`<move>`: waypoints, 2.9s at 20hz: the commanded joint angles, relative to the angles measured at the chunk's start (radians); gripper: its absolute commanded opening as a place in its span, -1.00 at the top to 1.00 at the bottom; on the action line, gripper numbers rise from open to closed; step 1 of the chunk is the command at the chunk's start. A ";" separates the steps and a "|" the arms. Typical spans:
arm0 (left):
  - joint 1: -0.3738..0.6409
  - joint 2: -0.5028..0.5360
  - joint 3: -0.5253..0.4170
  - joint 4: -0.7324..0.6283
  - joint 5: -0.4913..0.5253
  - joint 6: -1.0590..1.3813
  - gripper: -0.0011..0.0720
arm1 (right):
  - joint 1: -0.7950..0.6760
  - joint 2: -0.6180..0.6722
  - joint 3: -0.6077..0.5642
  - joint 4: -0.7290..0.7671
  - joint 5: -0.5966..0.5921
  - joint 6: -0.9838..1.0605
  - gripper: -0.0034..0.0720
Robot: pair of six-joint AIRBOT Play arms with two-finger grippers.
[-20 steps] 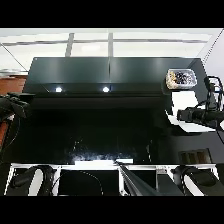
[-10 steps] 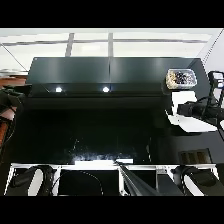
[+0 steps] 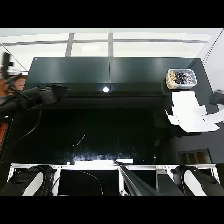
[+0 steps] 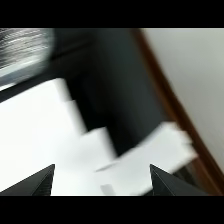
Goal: Fold the box and place the chain.
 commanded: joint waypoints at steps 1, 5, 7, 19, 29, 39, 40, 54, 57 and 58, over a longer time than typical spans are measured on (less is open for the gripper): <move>-0.099 -0.094 0.002 -0.011 0.077 -0.096 -0.96 | -0.440 -0.180 0.130 0.174 -0.002 -0.108 -0.96; -0.120 -0.159 0.002 -0.013 0.089 -0.110 -0.96 | -0.768 -0.428 0.253 0.871 0.209 -0.681 -0.96; -0.120 -0.176 0.002 -0.013 0.103 -0.129 -0.96 | -0.826 -0.579 0.313 1.136 0.383 -0.852 -0.96; -0.120 -0.192 0.002 -0.014 0.118 -0.154 -0.96 | -0.586 -0.918 0.546 1.014 0.665 -0.954 0.61; -0.119 -0.192 0.002 -0.159 0.145 -0.154 -0.96 | -0.556 -0.760 0.404 1.115 0.737 -1.026 0.82; -0.130 -0.192 0.002 -0.142 0.041 -0.005 -0.96 | -0.325 -0.311 0.076 1.200 0.532 -0.939 0.82; -0.130 -0.192 0.002 -0.143 0.024 0.015 -0.96 | -0.295 -0.258 0.029 1.223 0.474 -0.933 0.82; -0.139 -0.209 0.002 0.053 0.026 0.009 -0.96 | 0.498 0.066 -0.384 1.523 -0.029 -1.120 0.82; -0.137 -0.210 -0.028 0.215 -0.024 -0.216 -0.96 | 0.585 0.066 -0.384 1.524 -0.099 -1.217 0.82; -0.137 -0.210 -0.054 0.229 -0.038 -0.248 -0.96 | 0.595 0.065 -0.384 1.525 -0.114 -1.224 0.82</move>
